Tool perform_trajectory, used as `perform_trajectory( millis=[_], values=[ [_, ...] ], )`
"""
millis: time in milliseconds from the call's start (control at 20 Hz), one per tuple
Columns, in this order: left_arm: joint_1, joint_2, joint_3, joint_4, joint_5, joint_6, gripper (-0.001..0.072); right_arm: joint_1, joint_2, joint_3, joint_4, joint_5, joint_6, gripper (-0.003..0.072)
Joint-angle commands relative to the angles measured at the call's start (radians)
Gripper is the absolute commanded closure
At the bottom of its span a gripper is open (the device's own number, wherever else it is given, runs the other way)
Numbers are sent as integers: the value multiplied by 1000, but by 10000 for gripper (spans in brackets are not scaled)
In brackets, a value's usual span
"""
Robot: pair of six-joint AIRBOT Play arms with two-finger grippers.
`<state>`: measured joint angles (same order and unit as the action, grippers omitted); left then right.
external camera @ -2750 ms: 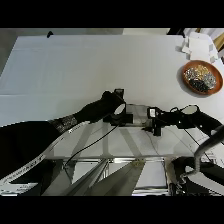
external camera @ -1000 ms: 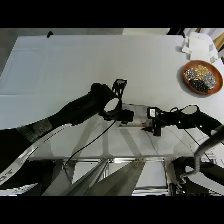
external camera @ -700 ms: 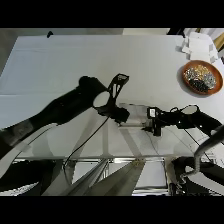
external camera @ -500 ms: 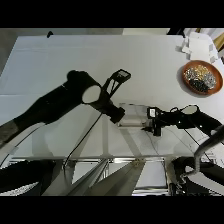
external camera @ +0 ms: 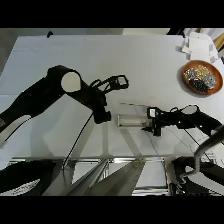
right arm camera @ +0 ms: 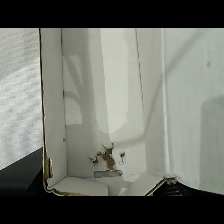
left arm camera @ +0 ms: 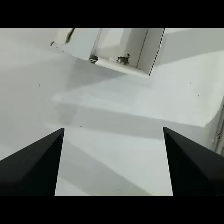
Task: Fold the box and place the chain.
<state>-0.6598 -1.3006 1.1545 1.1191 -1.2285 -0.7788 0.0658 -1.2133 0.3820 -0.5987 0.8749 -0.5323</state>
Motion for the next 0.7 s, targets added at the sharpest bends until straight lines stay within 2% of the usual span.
perform_trajectory(
  millis=[0, 150, 250, 450, 650],
  values=[
    [112, 2, -107, -144, 89, 404, 20, 1, 0, 0, 0, 0, 0, 392],
    [208, -6, -216, -294, 158, 810, 18, 1, 0, 0, 0, 0, 0, 392],
    [257, -47, -257, -417, 161, 976, 17, 1, 0, 0, 0, 1, 0, 392],
    [258, -174, -268, -475, 161, 1052, 18, 1, 0, 0, 0, 0, 0, 392],
    [201, -243, -268, -494, 237, 1048, 19, 1, 0, 0, 0, 0, 0, 392]
  ],
)
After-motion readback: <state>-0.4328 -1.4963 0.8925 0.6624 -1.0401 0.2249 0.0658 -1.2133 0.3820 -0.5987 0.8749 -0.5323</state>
